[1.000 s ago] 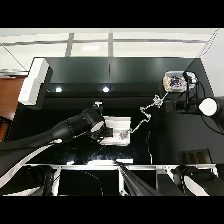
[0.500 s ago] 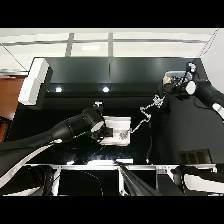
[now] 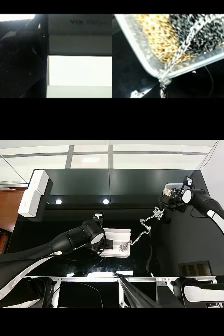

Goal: Fold the box and place the chain.

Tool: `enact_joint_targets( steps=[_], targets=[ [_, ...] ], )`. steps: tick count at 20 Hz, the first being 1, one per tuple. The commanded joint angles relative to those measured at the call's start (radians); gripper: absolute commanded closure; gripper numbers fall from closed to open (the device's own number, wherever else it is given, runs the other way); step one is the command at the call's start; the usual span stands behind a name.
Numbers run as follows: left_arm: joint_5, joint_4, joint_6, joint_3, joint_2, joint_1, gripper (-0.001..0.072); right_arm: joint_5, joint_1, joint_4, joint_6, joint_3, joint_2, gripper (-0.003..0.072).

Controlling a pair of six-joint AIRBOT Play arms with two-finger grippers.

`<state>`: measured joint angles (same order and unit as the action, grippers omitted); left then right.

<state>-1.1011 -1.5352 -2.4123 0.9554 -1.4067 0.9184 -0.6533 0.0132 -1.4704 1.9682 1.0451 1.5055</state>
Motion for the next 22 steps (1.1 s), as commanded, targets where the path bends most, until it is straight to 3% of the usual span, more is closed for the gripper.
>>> enact_joint_targets(
  steps=[1, 8, 12, 16, 19, 22],
  targets=[
    [0.0, 0.0, 0.0, 0.0, 0.0, 0.0, 0.0679, -0.045, -0.002, 0.003, -0.119, 0.003, -0.093, 0.0675],
    [0.0, 0.0, 0.0, 0.0, 0.0, 0.0, 0.0678, -0.214, 0.0, 0.01, -0.336, 0.011, -0.551, 0.0675],
    [0.0, 0.0, 0.0, 0.0, 0.0, 0.0, 0.0678, -0.313, 0.001, 0.138, -0.427, 0.085, -0.742, 0.0676],
    [0.0, 0.0, 0.0, 0.0, 0.0, 0.0, 0.0679, -0.482, 0.001, 0.388, -0.537, 0.189, -0.785, 0.0676],
    [0.0, 0.0, 0.0, 0.0, 0.0, 0.0, 0.0678, -0.639, 0.002, 0.625, -0.614, 0.186, -0.782, 0.0676],
    [0.0, 0.0, 0.0, 0.0, 0.0, 0.0, 0.0679, -0.727, 0.002, 0.749, -0.668, 0.131, -0.782, 0.0676]
  ],
)
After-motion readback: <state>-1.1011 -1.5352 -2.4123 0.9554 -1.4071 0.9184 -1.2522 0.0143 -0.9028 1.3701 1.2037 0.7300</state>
